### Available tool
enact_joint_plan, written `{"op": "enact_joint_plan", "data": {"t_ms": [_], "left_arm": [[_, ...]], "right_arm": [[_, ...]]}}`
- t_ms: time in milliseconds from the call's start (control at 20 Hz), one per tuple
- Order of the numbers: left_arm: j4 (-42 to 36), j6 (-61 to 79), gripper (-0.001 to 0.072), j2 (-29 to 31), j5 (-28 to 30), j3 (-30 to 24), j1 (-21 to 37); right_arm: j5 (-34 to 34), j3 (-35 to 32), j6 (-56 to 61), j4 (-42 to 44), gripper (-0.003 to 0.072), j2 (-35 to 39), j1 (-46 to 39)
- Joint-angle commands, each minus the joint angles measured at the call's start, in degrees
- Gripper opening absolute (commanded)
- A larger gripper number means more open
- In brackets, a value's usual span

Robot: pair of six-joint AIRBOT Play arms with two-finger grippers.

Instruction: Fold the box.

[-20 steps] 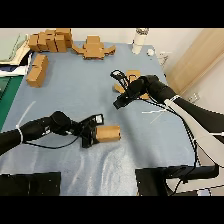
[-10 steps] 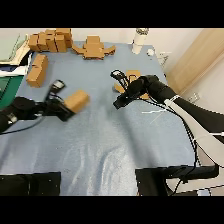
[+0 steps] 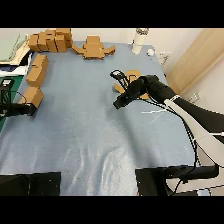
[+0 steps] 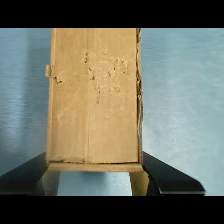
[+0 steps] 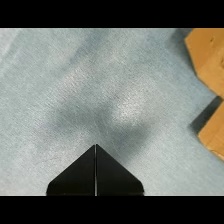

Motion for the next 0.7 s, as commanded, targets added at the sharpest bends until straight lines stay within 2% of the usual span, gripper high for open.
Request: {"op": "enact_joint_plan", "data": {"t_ms": [0, 300, 550, 650], "left_arm": [[-1.31, -0.81, 0.0372, -5.33, 1.46, 4.09, 1.6], [-7.19, -0.76, 0.0372, -17.07, 1.42, 17.14, 0.9], [-6.73, -0.63, 0.0373, -26.21, 1.51, 27.23, -3.06], [-6.71, -0.59, 0.0372, -28.72, 3.58, 29.86, -4.39]], "right_arm": [[-0.02, 0.04, 0.02, 0.02, 0.0003, -0.02, 0.02], [0.0, 0.04, 0.02, 0.02, 0.0003, -0.02, 0.02], [0.0, 0.04, 0.02, 0.02, 0.0003, -0.02, 0.02], [0.0, 0.04, 0.02, 0.0, 0.0003, -0.02, 0.02]]}}
